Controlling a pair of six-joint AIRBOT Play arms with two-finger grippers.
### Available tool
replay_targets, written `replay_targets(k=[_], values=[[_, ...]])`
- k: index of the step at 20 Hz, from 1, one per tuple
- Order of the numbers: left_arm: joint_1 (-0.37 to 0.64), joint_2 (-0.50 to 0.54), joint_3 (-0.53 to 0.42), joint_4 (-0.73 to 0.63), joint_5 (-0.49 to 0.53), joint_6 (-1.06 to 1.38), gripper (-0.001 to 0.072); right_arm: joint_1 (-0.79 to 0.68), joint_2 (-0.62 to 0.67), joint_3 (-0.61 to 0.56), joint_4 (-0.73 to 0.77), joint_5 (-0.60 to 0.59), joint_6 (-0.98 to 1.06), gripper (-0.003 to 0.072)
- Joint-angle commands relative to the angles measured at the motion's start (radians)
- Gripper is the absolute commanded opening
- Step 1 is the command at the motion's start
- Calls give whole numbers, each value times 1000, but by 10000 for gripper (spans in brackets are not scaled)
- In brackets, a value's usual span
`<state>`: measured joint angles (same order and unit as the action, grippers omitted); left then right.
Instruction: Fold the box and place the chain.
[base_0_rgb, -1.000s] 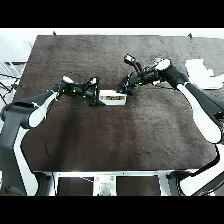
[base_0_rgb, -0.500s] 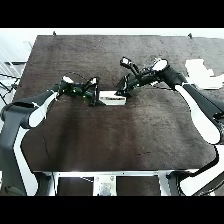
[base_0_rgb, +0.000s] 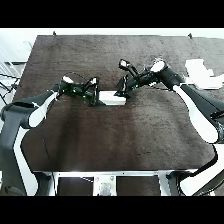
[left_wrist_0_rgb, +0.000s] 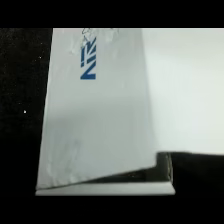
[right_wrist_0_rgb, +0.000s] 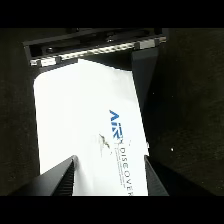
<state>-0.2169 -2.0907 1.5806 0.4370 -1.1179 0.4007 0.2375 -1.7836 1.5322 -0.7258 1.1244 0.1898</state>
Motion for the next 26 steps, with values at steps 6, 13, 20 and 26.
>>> replay_targets(k=[6,13,20,26], values=[[0,-1,0,0,1,0,503,3,-1,18,2,88,-37,518],[0,-1,0,0,0,0,503,11,-9,19,0,78,-45,422],[0,-1,0,0,0,0,503,22,-35,20,-29,19,-45,424],[0,-1,0,0,0,0,503,24,-33,49,-34,-27,-44,422]])
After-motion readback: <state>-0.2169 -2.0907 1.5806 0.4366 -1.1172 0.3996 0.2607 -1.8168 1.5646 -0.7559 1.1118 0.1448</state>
